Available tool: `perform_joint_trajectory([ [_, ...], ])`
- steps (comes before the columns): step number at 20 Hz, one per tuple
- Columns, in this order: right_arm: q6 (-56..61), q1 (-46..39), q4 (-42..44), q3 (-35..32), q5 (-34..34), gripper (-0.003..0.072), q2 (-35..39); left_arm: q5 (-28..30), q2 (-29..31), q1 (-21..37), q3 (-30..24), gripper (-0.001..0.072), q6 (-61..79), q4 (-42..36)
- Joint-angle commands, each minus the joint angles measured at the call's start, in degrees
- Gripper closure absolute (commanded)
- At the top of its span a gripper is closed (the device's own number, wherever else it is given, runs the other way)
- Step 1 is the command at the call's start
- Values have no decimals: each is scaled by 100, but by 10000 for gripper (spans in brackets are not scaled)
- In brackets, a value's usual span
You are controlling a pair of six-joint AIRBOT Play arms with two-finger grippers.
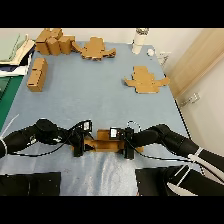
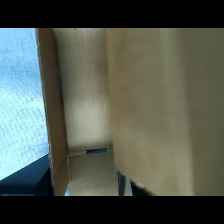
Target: Fold the box.
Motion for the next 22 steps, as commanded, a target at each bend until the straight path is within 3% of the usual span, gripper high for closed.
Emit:
perform_joint_trajectory([
  [1,2,4,4,-2,4,178,-2,9,-9,-4,7,309,-68,50],
  [5,2,4,4,-2,4,178,-2,-315,-7,-4,7,309,-155,142],
  [9,2,4,4,0,4,178,-2,-205,55,46,13,308,-699,754],
  [20,2,4,4,0,2,177,-2,-225,240,55,20,310,-719,479],
  [21,2,4,4,-2,4,177,-2,-223,240,55,20,339,-721,481],
  [22,2,4,4,-2,2,178,-2,-225,240,55,20,500,-708,487],
])
